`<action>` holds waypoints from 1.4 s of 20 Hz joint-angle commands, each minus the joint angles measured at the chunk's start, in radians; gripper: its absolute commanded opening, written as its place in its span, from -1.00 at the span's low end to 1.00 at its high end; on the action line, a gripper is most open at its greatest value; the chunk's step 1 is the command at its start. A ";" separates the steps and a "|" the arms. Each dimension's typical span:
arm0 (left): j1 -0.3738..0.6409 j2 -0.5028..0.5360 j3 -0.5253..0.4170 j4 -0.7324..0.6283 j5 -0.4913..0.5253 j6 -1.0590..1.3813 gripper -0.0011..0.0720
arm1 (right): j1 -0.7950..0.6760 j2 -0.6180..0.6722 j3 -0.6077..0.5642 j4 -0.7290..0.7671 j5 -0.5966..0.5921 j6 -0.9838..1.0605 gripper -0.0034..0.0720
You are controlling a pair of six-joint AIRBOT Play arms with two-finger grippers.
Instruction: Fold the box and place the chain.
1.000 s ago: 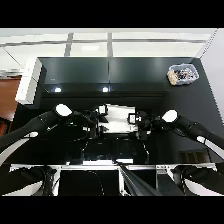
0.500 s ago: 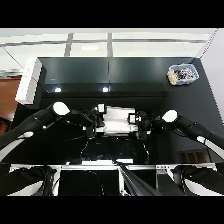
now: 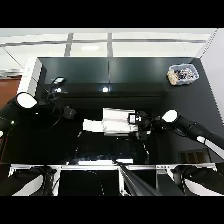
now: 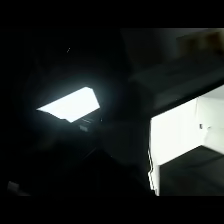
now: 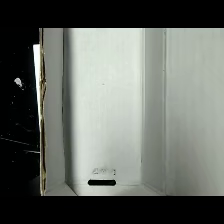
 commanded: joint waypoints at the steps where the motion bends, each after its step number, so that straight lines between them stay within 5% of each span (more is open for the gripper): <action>1: 0.137 -0.122 -0.051 -0.176 -0.159 -0.137 -0.90 | 0.000 -0.001 0.001 0.000 0.000 0.000 -0.26; 7: 0.055 -0.366 -0.053 -0.414 -0.183 0.020 -0.90 | 0.000 -0.001 0.000 0.000 0.000 0.000 -0.26; 11: -0.061 -0.385 -0.035 -0.443 -0.172 0.076 -0.90 | 0.000 -0.001 0.000 0.000 0.000 0.000 -0.26; 16: -0.055 -0.371 0.023 -0.508 -0.254 0.188 -0.89 | 0.000 -0.001 0.000 0.000 0.000 0.000 -0.26; 17: -0.053 -0.369 0.039 -0.511 -0.270 0.188 -0.68 | 0.000 -0.001 0.000 0.000 0.000 0.000 -0.26; 19: -0.056 -0.369 0.068 -0.512 -0.306 0.178 0.43 | 0.000 -0.001 0.000 0.000 0.000 0.000 -0.26; 25: -0.166 -0.369 0.122 -0.497 -0.331 0.156 0.47 | 0.000 -0.001 0.000 0.000 0.000 0.000 -0.26; 28: -0.229 -0.369 0.180 -0.369 -0.320 -0.012 0.47 | 0.000 -0.001 0.000 0.000 0.000 0.000 -0.26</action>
